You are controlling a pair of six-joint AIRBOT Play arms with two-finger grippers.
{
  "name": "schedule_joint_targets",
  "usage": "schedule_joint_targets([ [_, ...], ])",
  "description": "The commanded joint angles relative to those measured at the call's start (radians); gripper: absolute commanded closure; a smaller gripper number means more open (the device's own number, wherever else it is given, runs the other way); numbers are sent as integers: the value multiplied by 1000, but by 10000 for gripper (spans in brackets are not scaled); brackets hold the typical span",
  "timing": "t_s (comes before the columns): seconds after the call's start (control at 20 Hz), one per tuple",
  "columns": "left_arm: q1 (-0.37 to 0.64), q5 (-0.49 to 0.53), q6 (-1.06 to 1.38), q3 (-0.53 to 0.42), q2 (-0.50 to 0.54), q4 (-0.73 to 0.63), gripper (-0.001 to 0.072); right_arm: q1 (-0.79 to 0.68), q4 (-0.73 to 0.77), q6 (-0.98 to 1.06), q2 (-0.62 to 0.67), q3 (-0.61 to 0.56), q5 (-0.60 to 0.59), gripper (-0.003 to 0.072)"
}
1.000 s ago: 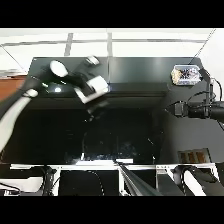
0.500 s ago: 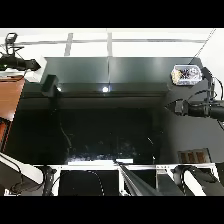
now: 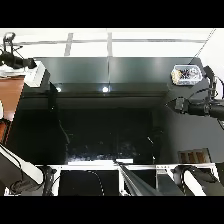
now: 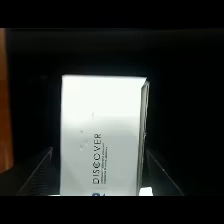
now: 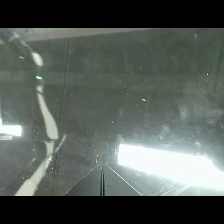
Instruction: Fold the box and place the chain.
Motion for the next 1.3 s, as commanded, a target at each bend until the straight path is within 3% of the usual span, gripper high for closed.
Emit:
schedule_joint_targets([
  [0.0,-26,-45,-302,27,133,113,226,14,3,0,1,0,-51,664],
  [0.05,-26,-84,-439,2,191,70,513,40,4,-27,-1,1,-116,664],
  [0.1,-32,-85,-412,-53,252,-35,632,72,3,-42,-4,4,-196,664],
  [0.15,-47,-77,-349,-134,330,-129,684,109,4,-43,-11,8,-274,664],
  [0.3,-151,28,-310,-480,630,-167,684,225,-71,-74,-39,9,-377,664],
  [0.45,-269,215,-283,-964,981,-167,684,299,-356,-91,-53,-8,-412,664],
  [0.55,-327,312,-246,-1282,1185,-155,684,292,-426,-87,-54,-69,-497,665],
  [0.65,-344,314,-237,-1481,1323,-76,684,276,-427,-87,-54,-134,-593,664],
  [0.8,-328,245,-237,-1571,1417,31,683,266,-423,-87,-54,-151,-561,664],
  [1.25,-327,247,-237,-1573,1435,31,682,266,-421,-87,-54,-151,-544,663],
])
